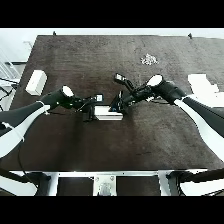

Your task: Fold the box and place the chain.

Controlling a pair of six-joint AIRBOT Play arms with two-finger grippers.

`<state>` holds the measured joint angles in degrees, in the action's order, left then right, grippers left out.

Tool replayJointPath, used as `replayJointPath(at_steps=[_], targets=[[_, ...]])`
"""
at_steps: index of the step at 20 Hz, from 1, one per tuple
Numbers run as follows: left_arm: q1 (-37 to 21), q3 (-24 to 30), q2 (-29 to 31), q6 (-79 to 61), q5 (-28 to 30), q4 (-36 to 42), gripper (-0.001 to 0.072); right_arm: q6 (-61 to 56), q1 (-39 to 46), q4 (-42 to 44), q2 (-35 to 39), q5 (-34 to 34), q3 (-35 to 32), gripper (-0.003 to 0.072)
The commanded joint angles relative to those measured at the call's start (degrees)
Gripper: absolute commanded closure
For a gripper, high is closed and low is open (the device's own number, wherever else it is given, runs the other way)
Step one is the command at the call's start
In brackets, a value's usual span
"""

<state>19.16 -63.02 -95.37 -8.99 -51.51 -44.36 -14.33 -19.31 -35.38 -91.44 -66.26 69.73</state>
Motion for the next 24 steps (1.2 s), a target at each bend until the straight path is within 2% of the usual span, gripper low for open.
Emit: replayJointPath(at_steps=[1, 8, 13, 24], targets=[[0.0, 0.0, 0.0, 0.0, 0.0, 0.0, 0.0234, 0.0, -0.8, -0.1, 0.0, 1.8, 0.0, 0.0384], [0.0, 0.0, 0.0, 0.0, 0.0, 0.0, 0.0234, -0.2, -3.2, -6.8, 0.0, 6.9, 0.0, 0.0383], [0.0, 0.0, 0.0, 0.0, 0.0, 0.0, 0.0234, -0.2, -3.2, -6.8, 0.0, 9.7, 0.0, 0.0383], [0.0, 0.0, 0.0, 0.0, 0.0, 0.0, 0.0234, -1.5, -3.8, -7.1, 0.0, 9.9, 2.0, 0.0384]])
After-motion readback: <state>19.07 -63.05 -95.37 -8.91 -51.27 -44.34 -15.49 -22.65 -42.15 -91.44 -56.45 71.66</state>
